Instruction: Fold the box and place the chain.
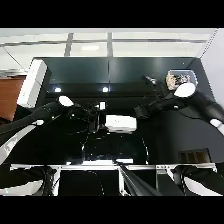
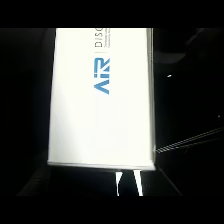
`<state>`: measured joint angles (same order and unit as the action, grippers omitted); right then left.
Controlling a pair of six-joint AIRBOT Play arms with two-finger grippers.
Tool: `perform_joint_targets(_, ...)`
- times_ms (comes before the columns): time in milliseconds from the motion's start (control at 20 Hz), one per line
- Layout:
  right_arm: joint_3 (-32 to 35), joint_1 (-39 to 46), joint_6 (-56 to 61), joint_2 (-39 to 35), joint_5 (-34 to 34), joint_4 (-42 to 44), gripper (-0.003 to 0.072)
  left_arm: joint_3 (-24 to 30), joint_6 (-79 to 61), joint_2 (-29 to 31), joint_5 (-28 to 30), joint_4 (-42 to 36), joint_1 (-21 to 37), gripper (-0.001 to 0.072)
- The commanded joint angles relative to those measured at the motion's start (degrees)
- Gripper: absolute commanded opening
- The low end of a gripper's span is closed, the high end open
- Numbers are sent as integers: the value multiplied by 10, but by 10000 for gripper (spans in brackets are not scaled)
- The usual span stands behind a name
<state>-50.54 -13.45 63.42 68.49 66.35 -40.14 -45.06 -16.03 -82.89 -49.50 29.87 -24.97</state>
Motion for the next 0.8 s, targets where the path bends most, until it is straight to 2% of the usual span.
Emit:
perform_joint_targets(0, -24, 76, -4, -85, 48, -49, 17, -2, 65, 15, 10, 27, 0, 714)
perform_joint_targets(200, -23, 185, 7, -157, 98, -178, 17, -2, 125, 108, -11, 63, 0, 714)
perform_joint_targets(350, -3, 235, 8, -161, 67, -172, 17, -5, 131, 149, -9, 9, -3, 714)
perform_joint_targets(450, 24, 233, 6, -161, 8, -150, 17, -32, 152, 126, -1, -4, -24, 709)
perform_joint_targets(550, 52, 233, 6, -161, -40, -130, 17, -75, 166, 75, 0, -4, -59, 709)
perform_joint_targets(750, 79, 233, 3, -161, -46, -135, 17, -160, 190, -43, -1, -2, -102, 708)
